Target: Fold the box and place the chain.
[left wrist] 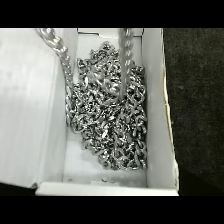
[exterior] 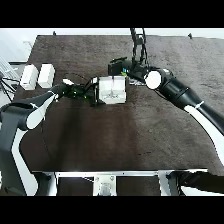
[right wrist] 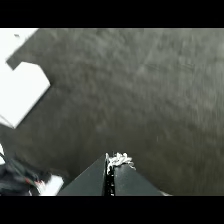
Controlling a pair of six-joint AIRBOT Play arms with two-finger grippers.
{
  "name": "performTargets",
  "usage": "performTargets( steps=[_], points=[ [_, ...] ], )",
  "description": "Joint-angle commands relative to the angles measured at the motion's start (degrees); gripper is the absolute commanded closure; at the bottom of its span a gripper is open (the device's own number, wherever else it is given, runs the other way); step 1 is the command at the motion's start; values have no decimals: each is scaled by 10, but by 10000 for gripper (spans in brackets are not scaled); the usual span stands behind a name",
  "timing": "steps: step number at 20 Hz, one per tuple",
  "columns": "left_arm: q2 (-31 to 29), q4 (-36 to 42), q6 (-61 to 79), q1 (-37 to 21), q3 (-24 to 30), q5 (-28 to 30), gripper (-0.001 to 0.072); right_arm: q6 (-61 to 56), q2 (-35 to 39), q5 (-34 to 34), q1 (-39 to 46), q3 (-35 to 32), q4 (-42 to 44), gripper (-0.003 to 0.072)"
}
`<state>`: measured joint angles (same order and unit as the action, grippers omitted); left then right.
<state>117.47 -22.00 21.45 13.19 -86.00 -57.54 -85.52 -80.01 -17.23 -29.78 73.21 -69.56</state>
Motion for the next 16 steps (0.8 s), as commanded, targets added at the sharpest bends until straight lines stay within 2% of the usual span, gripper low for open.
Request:
performTargets(
  steps=[1,8,9,10,11,14,16],
  points=[
    [0,0,0,0,0,0,244,1,-11,-4,0,-45,1,677],
    [0,0,0,0,0,0,244,1,-79,-5,-1,-80,1,674],
    [0,0,0,0,0,0,244,1,-79,-5,1,-81,1,631],
    [0,0,0,0,0,0,243,1,-78,-5,4,-81,0,442],
    [0,0,0,0,0,0,243,4,-74,-5,5,-81,0,353],
    [0,0,0,0,0,0,244,8,-47,-9,8,-80,-30,351],
    [0,0,0,0,0,0,243,11,-16,-28,14,-80,-50,268]
  ],
)
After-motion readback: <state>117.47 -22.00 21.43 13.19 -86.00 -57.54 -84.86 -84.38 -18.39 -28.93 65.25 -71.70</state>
